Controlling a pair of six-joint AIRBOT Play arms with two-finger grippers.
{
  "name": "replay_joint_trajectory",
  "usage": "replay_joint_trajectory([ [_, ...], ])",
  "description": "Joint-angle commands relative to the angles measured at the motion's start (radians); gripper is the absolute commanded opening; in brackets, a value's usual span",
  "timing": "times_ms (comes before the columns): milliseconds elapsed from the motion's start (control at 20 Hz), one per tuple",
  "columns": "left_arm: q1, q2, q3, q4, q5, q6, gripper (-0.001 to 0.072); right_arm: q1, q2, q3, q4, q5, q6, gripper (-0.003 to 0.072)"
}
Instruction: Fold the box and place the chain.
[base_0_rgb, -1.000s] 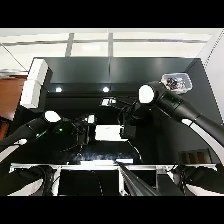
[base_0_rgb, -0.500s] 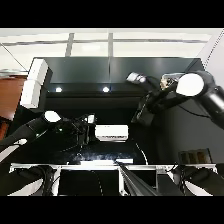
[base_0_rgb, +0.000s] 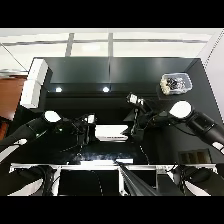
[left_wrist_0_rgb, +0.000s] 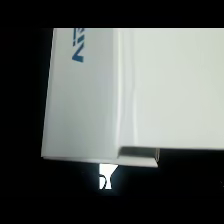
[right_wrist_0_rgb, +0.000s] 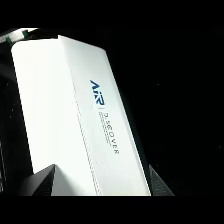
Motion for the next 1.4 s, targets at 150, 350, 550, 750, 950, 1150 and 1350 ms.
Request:
replay_joint_trajectory([
  [150,0.000,-0.001,0.000,0.000,0.000,0.000,0.0443,0.095,0.001,-0.026,-0.104,-0.037,0.067,0.0713],
  [350,0.000,-0.001,0.000,0.000,0.000,0.000,0.0442,0.125,0.001,-0.026,-0.158,-0.089,0.067,0.0714],
  [550,0.000,-0.001,0.000,0.000,0.000,0.000,0.0443,0.127,0.001,-0.026,-0.201,-0.114,0.063,0.0713],
  [750,0.000,-0.001,0.000,0.000,0.000,0.000,0.0443,0.132,0.001,-0.026,-0.203,-0.115,0.064,0.0701],
  [950,0.000,-0.001,0.000,0.000,0.000,0.000,0.0443,0.132,0.001,-0.026,-0.203,-0.119,0.068,0.0305],
  [1150,0.000,-0.001,0.000,0.000,0.000,0.000,0.0443,0.132,0.001,-0.025,-0.202,-0.122,0.069,0.0300],
  [1350,0.000,-0.001,0.000,0.000,0.000,0.000,0.0442,0.132,0.001,-0.023,-0.202,-0.127,0.106,0.0298],
])
